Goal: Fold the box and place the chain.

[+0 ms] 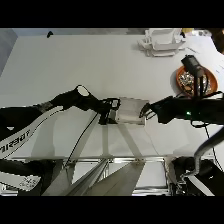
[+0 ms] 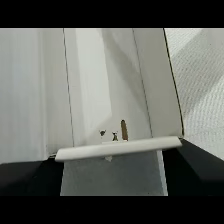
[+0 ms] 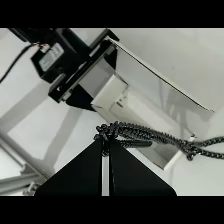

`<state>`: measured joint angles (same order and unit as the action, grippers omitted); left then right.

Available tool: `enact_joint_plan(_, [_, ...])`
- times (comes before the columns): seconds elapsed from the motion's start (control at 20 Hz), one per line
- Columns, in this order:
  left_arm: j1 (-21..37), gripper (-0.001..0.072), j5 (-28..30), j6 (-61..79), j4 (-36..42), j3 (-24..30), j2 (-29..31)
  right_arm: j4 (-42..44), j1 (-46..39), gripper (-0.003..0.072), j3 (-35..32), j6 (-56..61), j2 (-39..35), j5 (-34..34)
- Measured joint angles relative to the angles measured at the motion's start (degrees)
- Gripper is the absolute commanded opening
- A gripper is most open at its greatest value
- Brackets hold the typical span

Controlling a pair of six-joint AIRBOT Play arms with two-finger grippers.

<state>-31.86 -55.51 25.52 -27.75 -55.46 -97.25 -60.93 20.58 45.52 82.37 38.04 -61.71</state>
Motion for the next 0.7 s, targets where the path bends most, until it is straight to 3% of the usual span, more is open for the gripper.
enact_joint_plan(0.35, [0.0, 0.001, 0.0, 0.0, 0.0, 0.0, 0.0, -1.9, 4.85, 0.0014, -5.44, -0.33, 8.85, 8.33])
enact_joint_plan(0.7, [0.0, 0.001, 0.0, 0.02, 0.0, 0.0, 0.0, -4.52, 10.45, 0.0015, -6.84, -0.37, 18.67, 15.19])
